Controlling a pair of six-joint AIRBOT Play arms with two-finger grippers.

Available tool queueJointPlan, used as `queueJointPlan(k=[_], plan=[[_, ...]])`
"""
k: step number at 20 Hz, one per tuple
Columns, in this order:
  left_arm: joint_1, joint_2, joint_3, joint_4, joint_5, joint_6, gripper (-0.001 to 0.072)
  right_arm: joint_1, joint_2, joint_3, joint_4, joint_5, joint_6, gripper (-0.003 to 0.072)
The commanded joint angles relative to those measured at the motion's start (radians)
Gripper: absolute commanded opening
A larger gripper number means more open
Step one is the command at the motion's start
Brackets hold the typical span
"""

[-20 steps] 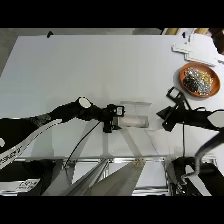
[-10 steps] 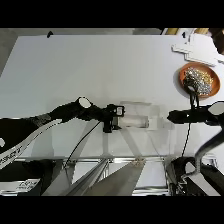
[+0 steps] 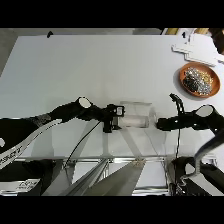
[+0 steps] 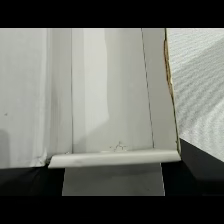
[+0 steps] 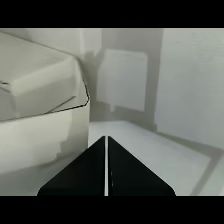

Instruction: Fold the box and place the chain.

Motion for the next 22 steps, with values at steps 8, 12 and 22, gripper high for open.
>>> queueJointPlan(k=[8,12,22], plan=[[0.000,-0.001,0.000,0.000,0.000,0.000,0.0251,0.012,0.160,-0.005,0.066,0.035,-0.032,0.0302],[0.000,-0.001,0.000,0.000,0.000,0.000,0.0251,0.012,0.171,-0.005,0.105,0.036,-0.032,0.0302],[0.000,-0.001,0.000,0.000,0.000,0.000,0.0251,0.283,0.153,0.015,0.035,-0.204,0.208,0.0536]])
